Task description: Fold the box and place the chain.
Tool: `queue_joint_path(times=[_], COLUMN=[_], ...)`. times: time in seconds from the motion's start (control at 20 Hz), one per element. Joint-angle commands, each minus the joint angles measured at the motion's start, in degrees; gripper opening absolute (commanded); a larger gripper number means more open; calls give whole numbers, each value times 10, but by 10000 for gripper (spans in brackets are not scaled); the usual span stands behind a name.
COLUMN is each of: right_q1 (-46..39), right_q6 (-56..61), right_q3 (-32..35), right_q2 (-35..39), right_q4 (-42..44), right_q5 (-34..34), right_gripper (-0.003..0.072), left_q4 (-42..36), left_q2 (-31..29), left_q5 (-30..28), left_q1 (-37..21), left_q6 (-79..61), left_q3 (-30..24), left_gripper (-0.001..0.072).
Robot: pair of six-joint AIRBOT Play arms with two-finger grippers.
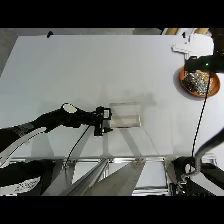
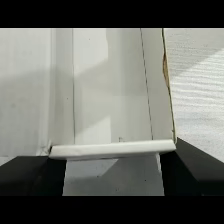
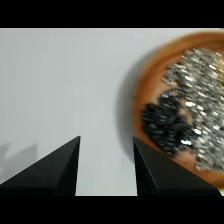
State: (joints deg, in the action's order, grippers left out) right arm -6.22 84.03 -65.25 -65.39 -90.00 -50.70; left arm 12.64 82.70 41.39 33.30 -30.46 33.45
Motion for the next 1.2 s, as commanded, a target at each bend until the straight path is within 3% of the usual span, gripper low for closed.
queue_joint_path(times=[0.0,0.4,1.0,1.1,1.15], right_q1=[-90,-119,-119,-119,-119], right_q6=[-36,-93,-90,-90,-91], right_q3=[-4,-4,-4,-4,-4], right_q2=[-86,-206,-252,-252,-251], right_q4=[5,2,3,3,3], right_q5=[20,29,52,51,49], right_gripper=[317,260,216,16,15], left_q4=[0,0,0,0,0], left_q2=[0,0,0,0,0], left_q5=[0,0,0,0,0], left_q1=[0,0,0,0,0], left_q6=[0,0,0,0,0], left_q3=[0,0,0,0,0], left_gripper=[14,14,14,14,14])
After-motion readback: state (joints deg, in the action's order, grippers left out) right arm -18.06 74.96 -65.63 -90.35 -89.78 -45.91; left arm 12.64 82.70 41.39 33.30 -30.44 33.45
